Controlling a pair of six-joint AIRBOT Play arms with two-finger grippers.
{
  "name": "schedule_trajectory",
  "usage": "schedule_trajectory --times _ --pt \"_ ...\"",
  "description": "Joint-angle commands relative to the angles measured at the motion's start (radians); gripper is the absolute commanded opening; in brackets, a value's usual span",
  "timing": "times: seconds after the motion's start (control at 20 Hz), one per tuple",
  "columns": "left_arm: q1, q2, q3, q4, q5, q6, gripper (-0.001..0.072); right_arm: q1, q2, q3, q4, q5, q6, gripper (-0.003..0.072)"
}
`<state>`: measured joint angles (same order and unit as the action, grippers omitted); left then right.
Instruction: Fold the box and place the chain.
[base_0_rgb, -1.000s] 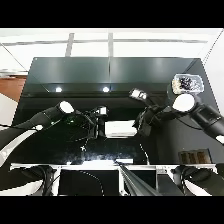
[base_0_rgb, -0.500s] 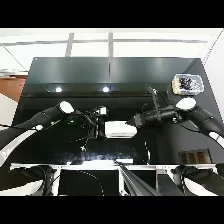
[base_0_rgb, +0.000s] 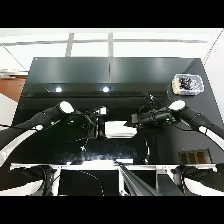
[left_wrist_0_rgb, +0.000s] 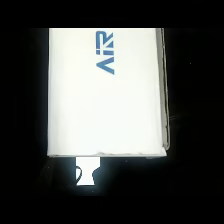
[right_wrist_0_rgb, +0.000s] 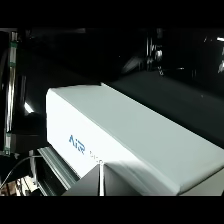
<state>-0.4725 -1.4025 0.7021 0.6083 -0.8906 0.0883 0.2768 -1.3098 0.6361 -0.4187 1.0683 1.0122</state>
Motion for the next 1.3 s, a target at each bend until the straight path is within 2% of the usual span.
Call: schedule_trajectory --times 0.0,0.5,0.75,0.8,0.85,0.9,0.95,1.0,1.25 --pt "0.0 0.0 0.0 0.0 0.0 0.0 0.0236 0.0 -0.009 -0.001 -0.036 -0.042 0.018 0.0039" --pt "0.0 0.0 0.0 0.0 -0.003 0.0 0.0236 -0.002 0.004 0.0 -0.031 -0.021 0.012 0.0039" --pt "0.014 0.005 0.007 0.034 -0.013 -0.008 0.024 -0.071 0.152 0.014 -0.001 0.084 0.0 0.0039" --pt "0.019 0.015 0.01 0.043 -0.011 -0.018 0.0283 -0.106 0.194 0.014 -0.001 0.096 0.002 0.0039" --pt "0.028 0.03 0.011 0.048 -0.011 -0.018 0.0415 -0.149 0.237 0.014 -0.001 0.106 0.002 0.0039" --pt "0.039 0.049 0.013 0.06 -0.011 -0.018 0.0507 -0.193 0.274 0.014 -0.002 0.114 0.002 0.0039" --pt "0.05 0.075 0.013 0.069 -0.011 -0.018 0.0629 -0.24 0.307 0.014 -0.004 0.123 0.002 0.0039" --pt "0.064 0.107 0.013 0.077 -0.011 -0.04 0.071 -0.283 0.33 0.014 -0.01 0.13 0.002 0.0038" --pt "0.118 0.279 0.013 0.184 -0.044 -0.235 0.0711 -0.404 0.363 0.014 -0.177 0.124 0.003 0.0039"
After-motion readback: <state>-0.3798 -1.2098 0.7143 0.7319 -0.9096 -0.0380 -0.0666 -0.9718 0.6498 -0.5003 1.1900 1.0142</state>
